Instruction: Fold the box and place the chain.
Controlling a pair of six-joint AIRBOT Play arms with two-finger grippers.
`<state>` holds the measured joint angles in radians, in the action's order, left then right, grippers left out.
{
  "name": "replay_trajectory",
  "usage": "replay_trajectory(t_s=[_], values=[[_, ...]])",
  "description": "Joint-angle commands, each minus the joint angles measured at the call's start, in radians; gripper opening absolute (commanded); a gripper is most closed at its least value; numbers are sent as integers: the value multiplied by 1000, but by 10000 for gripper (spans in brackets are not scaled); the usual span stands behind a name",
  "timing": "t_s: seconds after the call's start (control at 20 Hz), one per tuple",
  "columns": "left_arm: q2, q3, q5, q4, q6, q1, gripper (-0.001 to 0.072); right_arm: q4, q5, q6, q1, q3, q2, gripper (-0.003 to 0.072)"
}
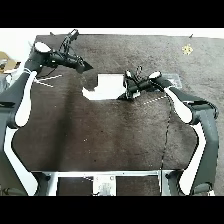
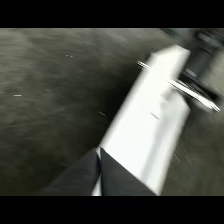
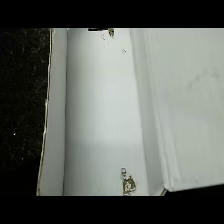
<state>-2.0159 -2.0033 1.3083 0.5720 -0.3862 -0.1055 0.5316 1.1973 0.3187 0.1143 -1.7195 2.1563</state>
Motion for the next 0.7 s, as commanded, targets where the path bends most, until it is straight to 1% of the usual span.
replay_trajectory(t_s=[0.0, 0.1, 0.15, 0.3, 0.4, 0.45, 0.55, 0.65], values=[[13, 10, 175, 117, 243, -5, 720, -1, 0, -1, 1, -1, 0, 439], [10, 66, 146, 218, 370, -26, 720, -1, 0, -1, 1, -1, 0, 439], [6, 97, 117, 234, 411, -36, 720, -1, 0, -1, 1, -1, 0, 439], [0, 196, -58, 253, 449, -80, 720, -1, 0, -1, 1, -1, 0, 439], [0, 231, -140, 266, 448, -109, 720, -1, 0, -1, 1, -1, 0, 439], [0, 237, -149, 274, 449, -121, 720, -1, 0, -1, 1, -1, 0, 439], [-1, 237, -151, 338, 448, -142, 720, -1, 0, -1, 1, -1, 0, 439], [-1, 237, -149, 374, 448, -148, 720, -1, 0, -1, 1, -1, 0, 439]])
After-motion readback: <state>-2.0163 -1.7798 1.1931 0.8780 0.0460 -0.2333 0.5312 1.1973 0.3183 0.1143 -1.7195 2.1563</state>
